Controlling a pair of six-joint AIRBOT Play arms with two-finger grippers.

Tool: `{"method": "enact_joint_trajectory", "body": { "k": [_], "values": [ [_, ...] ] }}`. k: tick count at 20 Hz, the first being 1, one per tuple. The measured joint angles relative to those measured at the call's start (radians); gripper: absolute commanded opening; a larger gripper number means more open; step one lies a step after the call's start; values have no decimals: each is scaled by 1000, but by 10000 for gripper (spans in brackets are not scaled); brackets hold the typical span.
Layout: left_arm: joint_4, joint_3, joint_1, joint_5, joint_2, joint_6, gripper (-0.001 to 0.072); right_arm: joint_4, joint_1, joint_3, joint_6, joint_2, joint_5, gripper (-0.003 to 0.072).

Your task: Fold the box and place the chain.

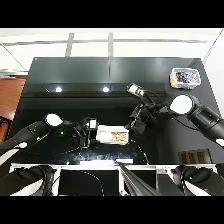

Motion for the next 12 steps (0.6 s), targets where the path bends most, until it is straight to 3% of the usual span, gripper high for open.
{"method": "enact_joint_trajectory", "body": {
  "k": [6,12],
  "values": [
    [0,0,0,0,0,0,346,-1,47,-26,-177,-4,19,700],
    [0,0,0,0,0,0,346,0,101,-45,-227,-4,-21,700]
  ]
}}
